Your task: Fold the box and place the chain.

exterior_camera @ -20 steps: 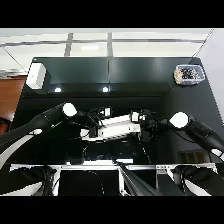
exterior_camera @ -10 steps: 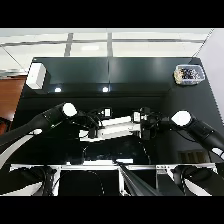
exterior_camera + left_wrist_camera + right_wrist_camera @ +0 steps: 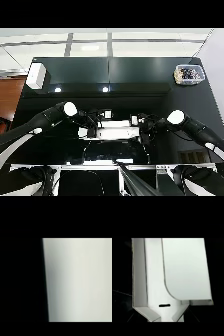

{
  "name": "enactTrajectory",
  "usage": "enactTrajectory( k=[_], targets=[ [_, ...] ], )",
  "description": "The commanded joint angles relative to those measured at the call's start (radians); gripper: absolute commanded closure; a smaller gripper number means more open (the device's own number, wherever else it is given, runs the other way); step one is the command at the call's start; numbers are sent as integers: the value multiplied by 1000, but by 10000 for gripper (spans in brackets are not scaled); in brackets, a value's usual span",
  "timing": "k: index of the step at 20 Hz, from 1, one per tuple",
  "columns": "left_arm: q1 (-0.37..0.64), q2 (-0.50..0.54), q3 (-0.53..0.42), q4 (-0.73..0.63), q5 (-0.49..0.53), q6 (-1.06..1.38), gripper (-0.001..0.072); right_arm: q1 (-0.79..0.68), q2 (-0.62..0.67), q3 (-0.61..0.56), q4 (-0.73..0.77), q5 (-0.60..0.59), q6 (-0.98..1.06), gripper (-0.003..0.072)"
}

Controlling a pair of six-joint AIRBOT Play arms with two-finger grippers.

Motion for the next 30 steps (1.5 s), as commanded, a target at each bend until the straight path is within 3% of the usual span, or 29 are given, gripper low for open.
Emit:
enactTrajectory(
  k=[1, 5, 11, 19, 21, 27, 30],
  targets=[
    [-1, 0, 10, 39, -13, -4, 684, 1, -35, 0, 3, -16, -3, 8],
    [-1, 0, 10, 34, -13, -4, 684, 2, -59, 0, 123, -43, -111, 8],
    [0, 0, 10, 33, -13, -6, 684, 35, -69, 0, 119, -41, -114, 8],
    [0, 0, 10, 33, -15, -7, 684, 34, -32, 0, -173, -41, 93, 8],
    [0, 0, 10, 33, -15, -13, 684, 34, -4, 0, -229, -5, 160, 8],
    [0, 0, 10, 33, -18, -14, 684, 38, 10, -1, -212, 256, 387, 8],
    [0, 0, 10, 33, -18, -14, 684, 79, 6, -10, -136, 191, 385, 9]
  ],
)
